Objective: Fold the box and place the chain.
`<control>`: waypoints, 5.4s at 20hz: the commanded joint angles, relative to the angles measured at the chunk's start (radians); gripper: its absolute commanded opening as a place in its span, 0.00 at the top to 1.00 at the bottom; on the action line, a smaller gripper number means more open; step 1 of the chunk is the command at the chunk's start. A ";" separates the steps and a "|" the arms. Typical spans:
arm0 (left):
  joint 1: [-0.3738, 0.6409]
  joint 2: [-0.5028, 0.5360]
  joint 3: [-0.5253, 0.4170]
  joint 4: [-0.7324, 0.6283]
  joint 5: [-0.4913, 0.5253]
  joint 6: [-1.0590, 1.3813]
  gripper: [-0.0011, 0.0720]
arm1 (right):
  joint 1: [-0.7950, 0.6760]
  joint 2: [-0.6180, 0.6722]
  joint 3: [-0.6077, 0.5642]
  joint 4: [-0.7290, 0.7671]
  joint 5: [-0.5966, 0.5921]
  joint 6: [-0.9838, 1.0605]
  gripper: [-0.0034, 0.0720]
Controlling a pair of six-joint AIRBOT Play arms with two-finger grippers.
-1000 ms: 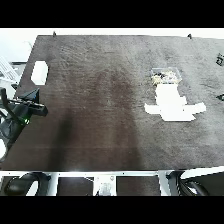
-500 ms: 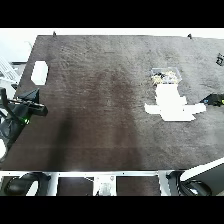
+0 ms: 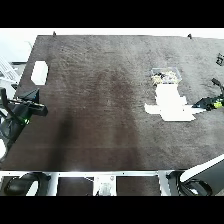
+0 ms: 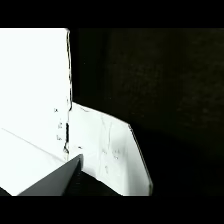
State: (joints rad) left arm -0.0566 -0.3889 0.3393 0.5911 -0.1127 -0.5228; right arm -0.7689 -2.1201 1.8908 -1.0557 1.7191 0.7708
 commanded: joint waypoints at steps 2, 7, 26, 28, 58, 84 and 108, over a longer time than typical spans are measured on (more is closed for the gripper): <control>0.000 0.000 0.001 0.000 0.000 0.000 0.96 | 0.001 -0.007 -0.004 0.052 0.045 0.008 0.61; 0.000 0.000 0.001 0.000 0.000 0.000 0.96 | 0.001 0.045 -0.123 0.243 0.083 -0.001 0.95; 0.000 0.000 0.001 0.000 0.000 0.000 0.96 | 0.797 0.625 -0.958 0.670 -0.794 0.043 0.95; 0.000 0.000 0.001 0.000 0.000 0.000 0.96 | 0.810 0.615 -0.957 0.670 -0.824 0.042 0.95; 0.000 -0.218 0.125 0.000 -0.078 0.027 0.41 | 0.805 0.487 -0.833 0.502 -0.797 0.038 0.95; -0.054 -1.583 1.439 0.093 -1.020 -0.212 0.39 | 0.805 0.487 -0.834 0.505 -0.839 0.067 0.95; -0.140 -1.809 1.627 -0.019 -1.149 -0.253 0.39 | 0.805 0.487 -0.834 0.503 -0.839 0.056 0.95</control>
State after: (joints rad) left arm -0.1944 -2.1830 1.9572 0.6308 -1.2316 -0.7902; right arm 0.0357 -1.6329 1.0569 -0.5522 0.8791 0.8276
